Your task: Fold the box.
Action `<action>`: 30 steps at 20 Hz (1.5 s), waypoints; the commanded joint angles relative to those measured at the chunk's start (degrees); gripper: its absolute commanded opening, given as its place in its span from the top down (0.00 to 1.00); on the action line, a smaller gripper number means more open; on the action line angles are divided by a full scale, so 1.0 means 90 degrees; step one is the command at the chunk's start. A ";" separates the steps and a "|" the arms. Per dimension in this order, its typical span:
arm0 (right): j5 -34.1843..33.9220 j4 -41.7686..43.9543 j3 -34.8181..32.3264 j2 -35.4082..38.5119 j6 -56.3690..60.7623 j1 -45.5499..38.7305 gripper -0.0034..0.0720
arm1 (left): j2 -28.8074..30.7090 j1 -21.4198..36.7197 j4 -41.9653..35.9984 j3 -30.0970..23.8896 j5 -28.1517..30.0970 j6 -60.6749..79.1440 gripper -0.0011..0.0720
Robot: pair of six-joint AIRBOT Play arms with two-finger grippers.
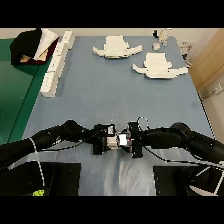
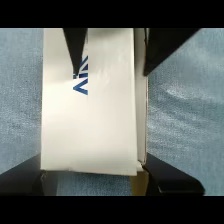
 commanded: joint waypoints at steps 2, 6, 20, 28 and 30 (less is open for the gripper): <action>-0.0015 0.0005 0.0002 0.0287 0.0046 0.0000 0.34 | 0.0005 0.0002 -0.0002 0.0005 0.0000 -0.0007 0.36; -0.0148 -0.0015 0.0000 0.0702 0.0818 -0.0010 0.37 | 0.0005 0.0002 -0.0002 0.0005 0.0000 -0.0007 0.36; 0.2637 0.1314 -0.2072 0.1938 0.3628 0.0447 0.93 | 0.0005 0.0002 -0.0002 0.0005 0.0002 -0.0007 0.36; 0.2725 0.1290 -0.2089 0.1190 0.3626 0.0597 0.93 | 0.0005 0.0002 -0.0002 0.0002 0.0000 -0.0007 0.36; 0.2735 0.1287 -0.2098 0.1061 0.3626 0.0690 0.93 | 0.0005 0.0002 0.0000 0.0005 0.0000 -0.0007 0.36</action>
